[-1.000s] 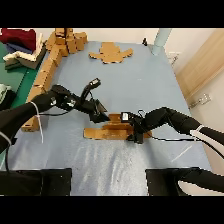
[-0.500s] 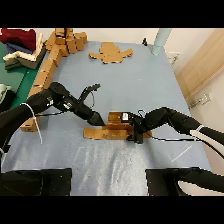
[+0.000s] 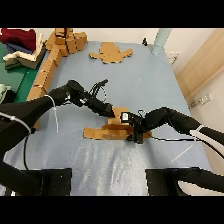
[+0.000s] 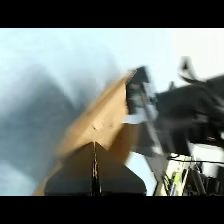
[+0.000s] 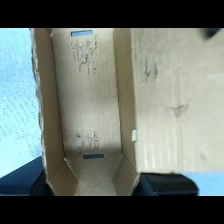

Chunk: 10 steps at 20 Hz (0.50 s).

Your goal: Fold the box.

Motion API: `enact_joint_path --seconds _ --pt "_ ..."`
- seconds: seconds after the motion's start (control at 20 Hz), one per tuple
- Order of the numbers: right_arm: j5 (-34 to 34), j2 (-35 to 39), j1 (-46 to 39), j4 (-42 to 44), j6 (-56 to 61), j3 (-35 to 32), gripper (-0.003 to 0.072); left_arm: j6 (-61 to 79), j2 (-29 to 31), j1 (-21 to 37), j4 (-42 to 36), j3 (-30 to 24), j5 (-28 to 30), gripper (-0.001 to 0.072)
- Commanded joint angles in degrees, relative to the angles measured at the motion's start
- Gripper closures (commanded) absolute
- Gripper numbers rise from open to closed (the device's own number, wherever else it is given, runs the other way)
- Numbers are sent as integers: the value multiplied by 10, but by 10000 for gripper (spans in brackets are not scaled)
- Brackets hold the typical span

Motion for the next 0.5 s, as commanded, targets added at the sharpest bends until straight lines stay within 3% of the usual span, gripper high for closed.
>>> enact_joint_path --seconds 0.0,0.45 --pt "0 0 0 0 0 0 94 -42 -44 -3 41 12 11 700" --pt "0 0 0 -2 0 0 94 14 -29 3 -7 15 -3 702"
